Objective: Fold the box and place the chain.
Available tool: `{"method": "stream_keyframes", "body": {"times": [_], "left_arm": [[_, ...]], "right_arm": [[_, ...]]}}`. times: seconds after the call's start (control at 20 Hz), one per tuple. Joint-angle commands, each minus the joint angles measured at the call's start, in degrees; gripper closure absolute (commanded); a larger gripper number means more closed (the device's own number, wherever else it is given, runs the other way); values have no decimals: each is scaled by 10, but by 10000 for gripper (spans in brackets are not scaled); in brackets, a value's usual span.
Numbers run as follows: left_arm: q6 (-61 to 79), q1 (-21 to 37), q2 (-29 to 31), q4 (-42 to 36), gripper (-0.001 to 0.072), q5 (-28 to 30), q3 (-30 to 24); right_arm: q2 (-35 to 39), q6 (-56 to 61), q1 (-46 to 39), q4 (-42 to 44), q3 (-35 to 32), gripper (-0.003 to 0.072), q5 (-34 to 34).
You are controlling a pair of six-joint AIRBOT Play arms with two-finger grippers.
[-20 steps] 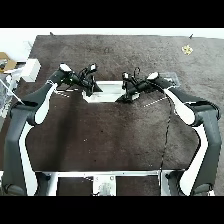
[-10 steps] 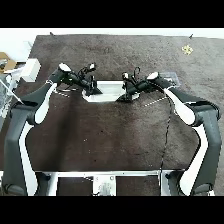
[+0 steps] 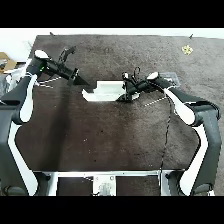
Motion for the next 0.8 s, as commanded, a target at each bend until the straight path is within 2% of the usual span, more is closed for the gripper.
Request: {"method": "stream_keyframes", "body": {"times": [0.0,0.1,0.35,0.75], "left_arm": [[-43,-18,6,-2,700,-29,-38],[-32,-39,7,-2,701,-1,-46],[-17,-83,8,-10,701,111,-46],[-17,-83,7,-11,700,263,-46]], "right_arm": [[0,0,0,0,0,241,2],[0,0,0,0,0,240,2],[0,0,0,0,0,241,2],[0,0,0,0,0,241,2]]}}
